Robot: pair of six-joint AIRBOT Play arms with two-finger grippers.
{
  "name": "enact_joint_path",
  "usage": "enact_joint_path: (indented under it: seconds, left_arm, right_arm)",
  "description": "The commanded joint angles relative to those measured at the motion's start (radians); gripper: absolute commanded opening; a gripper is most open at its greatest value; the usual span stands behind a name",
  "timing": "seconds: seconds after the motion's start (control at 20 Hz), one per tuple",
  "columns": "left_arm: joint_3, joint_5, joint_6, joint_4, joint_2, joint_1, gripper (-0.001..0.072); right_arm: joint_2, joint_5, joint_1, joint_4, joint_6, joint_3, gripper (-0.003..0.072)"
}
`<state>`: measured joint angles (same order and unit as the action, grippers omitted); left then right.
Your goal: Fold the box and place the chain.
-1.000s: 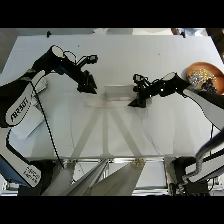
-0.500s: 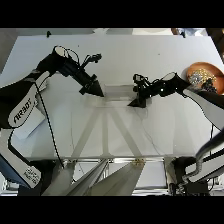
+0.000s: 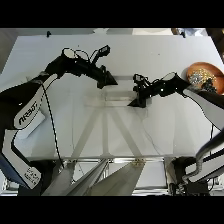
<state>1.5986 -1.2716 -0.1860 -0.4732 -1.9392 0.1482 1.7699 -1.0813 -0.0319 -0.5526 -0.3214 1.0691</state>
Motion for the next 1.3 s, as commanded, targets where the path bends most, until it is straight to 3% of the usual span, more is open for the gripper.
enact_joint_path:
  seconds: [0.0, 0.3, 0.55, 0.7, 0.9, 1.0, 1.15, 1.2, 1.25]
  left_arm:
    - [0.0, 0.139, -0.112, -0.019, -0.032, 0.003, 0.001]
    - [0.0, 0.089, -0.271, -0.148, -0.078, 0.003, 0.001]
    - [0.001, -0.005, -0.265, -0.051, -0.069, -0.024, 0.001]
    - [0.0, -0.081, -0.262, 0.023, -0.039, -0.084, 0.0011]
    - [0.0, -0.113, -0.262, 0.015, 0.03, -0.18, 0.0023]
    - [0.0, -0.142, -0.195, -0.055, 0.069, -0.214, 0.0028]
    - [0.0, -0.15, -0.068, -0.304, 0.096, -0.209, 0.0024]
    - [0.0, -0.147, -0.056, -0.367, 0.097, -0.199, 0.0058]
    - [0.0, -0.146, -0.056, -0.394, 0.096, -0.19, 0.0141]
  right_arm:
    - [0.0, 0.0, 0.0, 0.0, 0.0, 0.001, 0.05]
    - [0.0, 0.0, 0.0, 0.0, 0.0, 0.001, 0.05]
    - [0.0, 0.0, 0.0, 0.0, 0.0, 0.001, 0.05]
    - [0.0, 0.0, 0.0, 0.0, 0.0, 0.001, 0.05]
    - [0.0, 0.0, 0.0, 0.0, 0.0, 0.001, 0.05]
    - [0.0, 0.0, 0.0, 0.0, 0.0, 0.001, 0.05]
    - [0.0, 0.0, 0.0, 0.0, 0.0, 0.001, 0.05]
    - [0.0, 0.0, 0.0, 0.0, 0.0, 0.001, 0.05]
    - [0.0, 0.0, 0.0, 0.0, 0.0, 0.001, 0.05]
